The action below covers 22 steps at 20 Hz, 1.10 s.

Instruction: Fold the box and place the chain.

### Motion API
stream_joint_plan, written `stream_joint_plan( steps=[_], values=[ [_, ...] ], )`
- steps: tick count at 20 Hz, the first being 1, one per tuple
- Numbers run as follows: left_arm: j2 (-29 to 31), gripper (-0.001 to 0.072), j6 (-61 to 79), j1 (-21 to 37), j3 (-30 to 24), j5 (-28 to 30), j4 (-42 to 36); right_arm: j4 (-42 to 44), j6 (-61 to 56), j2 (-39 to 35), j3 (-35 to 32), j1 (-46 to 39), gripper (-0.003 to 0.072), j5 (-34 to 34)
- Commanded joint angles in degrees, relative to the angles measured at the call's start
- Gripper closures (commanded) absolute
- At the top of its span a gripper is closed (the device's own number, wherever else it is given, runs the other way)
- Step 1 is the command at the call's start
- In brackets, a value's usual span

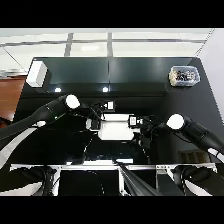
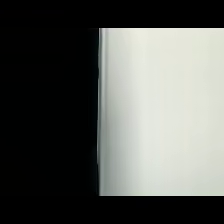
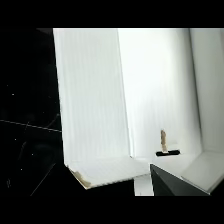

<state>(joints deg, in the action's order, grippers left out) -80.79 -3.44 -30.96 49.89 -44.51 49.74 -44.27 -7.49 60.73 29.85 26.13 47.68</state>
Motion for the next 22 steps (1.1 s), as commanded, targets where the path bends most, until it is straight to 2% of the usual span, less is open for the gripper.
stream_joint_plan(
  steps=[1, 7, 12, 18, 22],
  values=[
    [0.0, 0.0682, 0.0, 0.0, 0.0, -0.9, -0.3, 0.3, 2.2, 0.8, 0.0, 1.6, -0.0019, -2.7],
    [0.0, 0.0682, 0.0, 0.0, 0.0, -0.9, -0.3, -0.3, 2.2, 3.6, 0.0, 2.6, -0.0018, -5.8],
    [0.0, 0.0681, 0.0, 0.0, 0.0, -1.2, -0.7, 0.9, -0.3, 1.8, 2.8, 2.0, -0.0019, -6.8],
    [0.0, 0.0682, 0.0, 0.0, 0.0, -1.2, -0.8, 0.8, 0.0, 1.1, 5.7, -4.3, -0.0018, -5.4],
    [0.0, 0.0682, 0.0, 0.0, 0.0, -1.2, -0.8, 1.2, 6.0, 1.1, 5.8, -4.9, -0.0018, -4.0]
  ],
)
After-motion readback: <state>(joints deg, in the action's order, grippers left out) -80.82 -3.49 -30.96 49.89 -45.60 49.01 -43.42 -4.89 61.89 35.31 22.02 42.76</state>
